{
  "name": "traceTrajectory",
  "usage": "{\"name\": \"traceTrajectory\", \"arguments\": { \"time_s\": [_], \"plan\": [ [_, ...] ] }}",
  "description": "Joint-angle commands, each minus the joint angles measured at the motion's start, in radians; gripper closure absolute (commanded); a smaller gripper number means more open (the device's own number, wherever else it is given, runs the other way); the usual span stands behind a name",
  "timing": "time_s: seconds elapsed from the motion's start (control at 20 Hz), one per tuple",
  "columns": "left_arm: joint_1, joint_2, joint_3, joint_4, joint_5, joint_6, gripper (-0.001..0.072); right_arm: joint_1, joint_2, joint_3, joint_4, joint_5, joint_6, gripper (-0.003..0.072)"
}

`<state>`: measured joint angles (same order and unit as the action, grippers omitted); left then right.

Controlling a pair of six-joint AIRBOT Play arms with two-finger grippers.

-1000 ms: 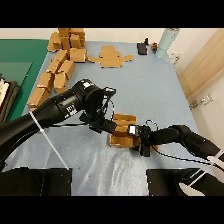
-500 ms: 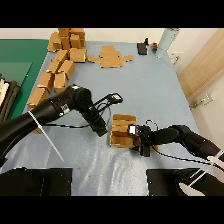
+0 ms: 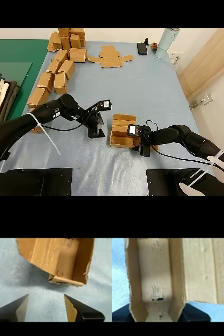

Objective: Fold the box.

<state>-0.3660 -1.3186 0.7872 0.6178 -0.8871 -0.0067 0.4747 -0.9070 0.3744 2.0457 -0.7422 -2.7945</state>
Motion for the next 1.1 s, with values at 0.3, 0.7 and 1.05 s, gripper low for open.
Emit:
{"name": "traceTrajectory", "arguments": {
  "time_s": [0.3,0.7,1.05],
  "plan": [
    [-0.045,-0.078,-0.035,-0.111,0.05,0.28,0.0008,0.001,0.0,-0.001,0.0,0.0,0.0,0.0129],
    [-0.093,-0.013,-0.119,-0.137,0.174,0.314,0.0008,0.001,0.0,-0.001,0.0,0.0,0.0,0.0129],
    [-0.155,-0.002,-0.132,-0.238,0.204,0.385,0.0008,0.001,0.0,-0.001,0.0,0.0,0.0,0.0129]
  ]
}}
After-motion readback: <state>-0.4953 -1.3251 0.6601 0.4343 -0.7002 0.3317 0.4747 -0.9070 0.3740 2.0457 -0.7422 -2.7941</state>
